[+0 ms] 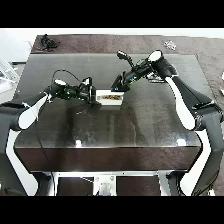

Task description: Fold the box and place the chain.

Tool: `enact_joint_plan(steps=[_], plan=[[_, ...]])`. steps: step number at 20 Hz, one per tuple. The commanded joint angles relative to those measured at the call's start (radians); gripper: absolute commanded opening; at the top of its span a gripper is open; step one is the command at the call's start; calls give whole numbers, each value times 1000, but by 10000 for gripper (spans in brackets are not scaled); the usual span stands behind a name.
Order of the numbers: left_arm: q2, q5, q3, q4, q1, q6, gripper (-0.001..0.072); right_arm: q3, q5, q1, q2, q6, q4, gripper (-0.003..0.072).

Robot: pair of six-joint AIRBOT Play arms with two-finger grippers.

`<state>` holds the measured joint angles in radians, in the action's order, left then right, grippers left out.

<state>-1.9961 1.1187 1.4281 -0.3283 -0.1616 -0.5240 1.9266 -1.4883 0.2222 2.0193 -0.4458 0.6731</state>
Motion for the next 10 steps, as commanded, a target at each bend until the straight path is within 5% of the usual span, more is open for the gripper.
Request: enact_joint_plan(steps=[1,10], plan=[[1,0,0,0,0,0,417,-2,0,1,13,48,10,404],[1,0,0,0,0,0,417,-2,-49,1,30,65,-3,411]])
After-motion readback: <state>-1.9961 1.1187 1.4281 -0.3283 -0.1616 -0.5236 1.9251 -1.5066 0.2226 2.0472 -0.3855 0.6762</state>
